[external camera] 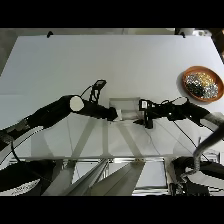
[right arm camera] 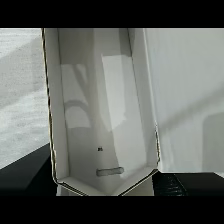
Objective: Fold the box and place the chain.
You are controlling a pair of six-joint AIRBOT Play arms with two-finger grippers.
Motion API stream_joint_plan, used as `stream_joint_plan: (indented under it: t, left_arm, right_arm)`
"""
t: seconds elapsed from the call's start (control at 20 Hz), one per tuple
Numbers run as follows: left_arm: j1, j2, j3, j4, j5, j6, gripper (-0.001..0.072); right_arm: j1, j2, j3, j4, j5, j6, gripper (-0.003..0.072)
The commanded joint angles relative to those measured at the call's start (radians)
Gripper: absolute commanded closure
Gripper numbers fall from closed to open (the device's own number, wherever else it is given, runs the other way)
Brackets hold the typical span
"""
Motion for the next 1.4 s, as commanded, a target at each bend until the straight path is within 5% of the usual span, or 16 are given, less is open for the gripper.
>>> stream_joint_plan:
  t: [0.0,0.25,0.6,0.75,0.9,1.35]
  left_arm:
    - [-0.04,-0.055,0.102,0.244,-0.116,-0.295,0.0209]
    - [-0.09,-0.129,0.239,0.413,-0.305,-0.573,0.021]
    - [-0.134,-0.139,0.251,0.435,-0.233,-0.824,0.0212]
    - [-0.138,-0.197,0.296,0.435,-0.338,-0.867,0.0284]
    - [-0.147,-0.28,0.421,0.448,-0.457,-0.872,0.0283]
    - [-0.163,-0.337,0.462,0.48,-0.496,-0.98,0.0282]
  right_arm:
    - [0.0,0.0,0.0,0.0,0.0,0.0,0.024]
    - [0.0,0.0,0.0,0.0,0.0,0.0,0.024]
    - [0.0,0.0,0.0,0.0,0.001,0.0,0.024]
    - [0.0,0.0,0.0,0.0,0.0,0.0,0.024]
    - [0.0,0.0,0.0,0.0,0.0,0.0,0.024]
    - [0.0,0.0,0.0,0.0,0.0,0.0,0.024]
